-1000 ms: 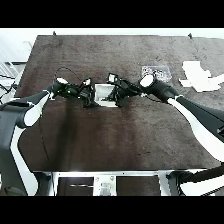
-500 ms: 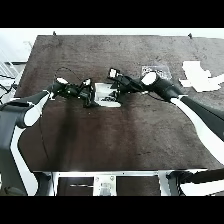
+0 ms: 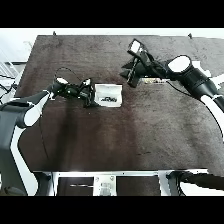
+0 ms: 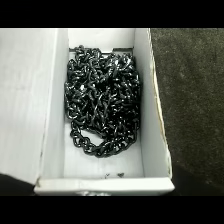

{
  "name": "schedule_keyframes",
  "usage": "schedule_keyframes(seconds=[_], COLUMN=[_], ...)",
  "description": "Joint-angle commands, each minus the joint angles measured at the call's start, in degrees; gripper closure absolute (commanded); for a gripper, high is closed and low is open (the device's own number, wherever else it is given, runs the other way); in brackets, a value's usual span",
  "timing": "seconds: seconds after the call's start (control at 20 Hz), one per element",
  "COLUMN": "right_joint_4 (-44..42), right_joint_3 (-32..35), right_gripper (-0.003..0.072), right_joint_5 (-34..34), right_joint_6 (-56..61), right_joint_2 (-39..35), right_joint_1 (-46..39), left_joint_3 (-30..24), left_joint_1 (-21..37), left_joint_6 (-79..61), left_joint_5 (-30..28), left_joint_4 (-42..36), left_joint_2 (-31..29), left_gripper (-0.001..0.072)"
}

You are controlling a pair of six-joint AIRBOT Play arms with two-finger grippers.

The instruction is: Fold the box and place the chain.

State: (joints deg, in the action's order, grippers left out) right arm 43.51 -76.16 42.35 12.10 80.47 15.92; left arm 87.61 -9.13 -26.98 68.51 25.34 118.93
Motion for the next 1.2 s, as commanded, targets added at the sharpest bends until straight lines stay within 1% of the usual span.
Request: schedule_keyframes(seconds=[0.0,0.2,0.35,0.5,0.65,0.75,1.0,1.15], right_joint_4=[-2.2,-3.0,-3.1,-6.0,-6.1,-7.1,-7.1,-7.4], right_joint_3=[-2.5,-9.5,-14.9,-18.8,-19.0,-19.0,-19.0,-19.0], right_gripper=[0.0385,0.0386,0.0398,0.0399,0.0399,0.0399,0.0379,0.0382], right_joint_5=[0.9,10.9,14.7,20.1,23.4,27.0,28.8,32.0], right_joint_6=[0.4,-1.2,-2.0,-2.0,-1.6,-0.3,1.4,3.0], right_joint_2=[4.0,12.9,18.2,22.2,23.6,24.4,24.4,24.4], right_joint_1=[-2.8,-3.3,-3.3,-3.3,-3.0,-2.4,-1.0,-0.4], left_joint_3=[0.0,0.0,0.0,0.0,0.0,0.0,0.0,0.0], left_joint_1=[0.0,0.0,0.0,0.0,0.0,0.0,0.0,0.0], left_joint_6=[0.0,0.0,0.0,0.0,0.0,0.0,0.0,0.0], left_joint_5=[0.0,0.0,0.0,0.0,0.0,0.0,0.0,0.1], left_joint_4=[-0.1,-0.1,-0.1,-0.1,-0.1,-0.1,-0.1,-0.1], left_joint_2=[0.0,0.0,0.0,0.0,0.0,0.0,0.0,0.0], left_gripper=[0.0182,0.0182,0.0181,0.0181,0.0182,0.0181,0.0182,0.0182])
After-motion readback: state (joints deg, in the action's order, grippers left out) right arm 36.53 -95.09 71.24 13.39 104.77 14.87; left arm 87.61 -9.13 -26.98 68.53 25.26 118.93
